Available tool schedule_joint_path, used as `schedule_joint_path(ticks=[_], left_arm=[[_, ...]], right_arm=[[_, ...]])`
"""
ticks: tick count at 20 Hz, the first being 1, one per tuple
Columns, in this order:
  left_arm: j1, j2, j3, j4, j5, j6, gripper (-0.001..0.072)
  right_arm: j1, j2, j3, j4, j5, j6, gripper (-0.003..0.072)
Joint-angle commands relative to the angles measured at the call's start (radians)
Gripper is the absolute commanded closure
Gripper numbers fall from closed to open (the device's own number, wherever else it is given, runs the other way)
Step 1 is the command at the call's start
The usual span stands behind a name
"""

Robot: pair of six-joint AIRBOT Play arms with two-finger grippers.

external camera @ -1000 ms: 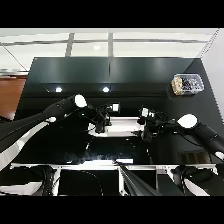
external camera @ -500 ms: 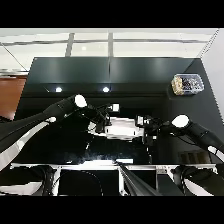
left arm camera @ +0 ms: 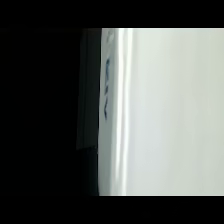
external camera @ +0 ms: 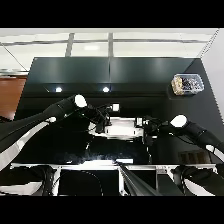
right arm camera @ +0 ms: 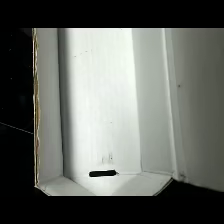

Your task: Fold the box and place the chain.

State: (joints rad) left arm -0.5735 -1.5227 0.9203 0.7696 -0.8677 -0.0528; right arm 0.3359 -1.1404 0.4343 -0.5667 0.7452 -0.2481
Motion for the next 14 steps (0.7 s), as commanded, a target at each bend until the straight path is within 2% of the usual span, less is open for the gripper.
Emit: schedule_joint_path(ticks=[1,12,13,14], left_arm=[[0.0,0.0,0.0,-0.001,0.0,0.0,0.0684],[0.0,-0.002,0.0,-0.001,0.0,-0.001,0.0684],[0.0,-0.002,0.0,-0.001,0.0,-0.005,0.0684],[0.0,-0.001,0.0,-0.001,-0.001,-0.007,0.0684]], right_arm=[[0.022,-0.018,0.003,0.008,-0.02,-0.02,0.0056],[0.03,-0.02,0.003,0.01,-0.038,-0.018,0.006],[0.03,-0.02,0.003,0.01,-0.039,-0.018,0.0205],[0.03,-0.02,0.003,0.01,-0.039,-0.018,0.0243]])
